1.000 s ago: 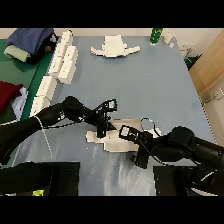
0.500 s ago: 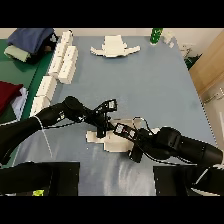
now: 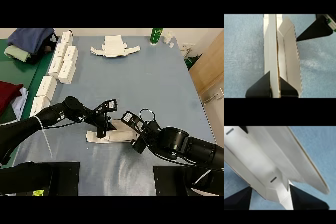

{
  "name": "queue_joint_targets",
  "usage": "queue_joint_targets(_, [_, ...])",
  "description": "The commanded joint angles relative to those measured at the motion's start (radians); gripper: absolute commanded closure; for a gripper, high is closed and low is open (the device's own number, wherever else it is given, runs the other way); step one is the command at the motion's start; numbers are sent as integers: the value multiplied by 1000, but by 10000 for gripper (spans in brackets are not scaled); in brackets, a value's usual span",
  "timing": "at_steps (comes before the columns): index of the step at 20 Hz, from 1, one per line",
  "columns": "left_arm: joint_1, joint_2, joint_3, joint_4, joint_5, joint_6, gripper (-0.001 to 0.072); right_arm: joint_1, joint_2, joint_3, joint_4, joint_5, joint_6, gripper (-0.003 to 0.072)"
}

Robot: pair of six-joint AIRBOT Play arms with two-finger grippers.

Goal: Fold the box.

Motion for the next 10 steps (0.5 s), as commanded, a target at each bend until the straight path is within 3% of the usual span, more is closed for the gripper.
queue_joint_targets(1, [0, 0, 0, 0, 0, 0, 698, 0, 3, 1, -18, -32, 27, -31])
queue_joint_targets(5, [0, 0, 0, 0, 0, 0, 698, -15, 3, 0, 35, -14, -151, -34])
queue_joint_targets(7, [0, 0, 0, 0, 0, 0, 697, -113, 6, 0, 186, 6, -389, -34])
queue_joint_targets(10, [0, 0, 0, 0, 0, 0, 697, -355, 6, 0, 546, 10, -930, -34])
